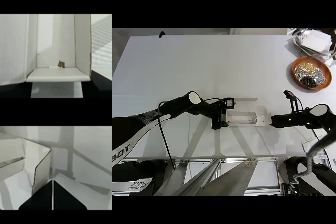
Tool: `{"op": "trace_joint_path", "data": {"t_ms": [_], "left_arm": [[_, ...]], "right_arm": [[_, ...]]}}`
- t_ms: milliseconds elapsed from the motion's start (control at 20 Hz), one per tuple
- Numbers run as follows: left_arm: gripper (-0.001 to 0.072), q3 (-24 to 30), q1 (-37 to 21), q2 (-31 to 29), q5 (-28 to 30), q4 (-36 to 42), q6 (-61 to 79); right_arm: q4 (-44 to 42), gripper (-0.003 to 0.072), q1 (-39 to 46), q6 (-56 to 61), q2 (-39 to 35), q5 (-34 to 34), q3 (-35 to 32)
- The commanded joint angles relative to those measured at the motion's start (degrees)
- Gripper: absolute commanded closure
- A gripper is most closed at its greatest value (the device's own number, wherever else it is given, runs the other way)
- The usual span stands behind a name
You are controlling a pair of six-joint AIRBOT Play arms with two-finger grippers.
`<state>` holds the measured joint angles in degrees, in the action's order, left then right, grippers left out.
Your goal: Fold the box and place the chain.
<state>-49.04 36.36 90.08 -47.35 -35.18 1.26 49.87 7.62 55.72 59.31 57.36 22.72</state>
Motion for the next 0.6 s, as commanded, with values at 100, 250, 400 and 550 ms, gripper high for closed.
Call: {"op": "trace_joint_path", "data": {"t_ms": [100,250,400,550], "left_arm": [[0.0385,0.02,-0.07,-0.04,0.0,-0.02,0.0],[0.0385,0.02,-0.07,-0.04,0.0,-0.02,0.0],[0.0385,0.02,-0.07,-0.04,0.0,-0.02,0.0],[0.0385,0.02,-0.07,-0.04,0.0,-0.02,0.0]], "right_arm": [[-3.48,0.0666,-3.69,-2.19,0.96,-0.87,0.0],[-5.18,0.066,-6.05,-2.25,0.92,-1.66,0.48],[-5.11,0.0573,-7.69,-2.19,0.26,-1.6,3.08],[-5.07,0.0563,-8.04,-1.88,-0.26,0.28,6.23]]}}
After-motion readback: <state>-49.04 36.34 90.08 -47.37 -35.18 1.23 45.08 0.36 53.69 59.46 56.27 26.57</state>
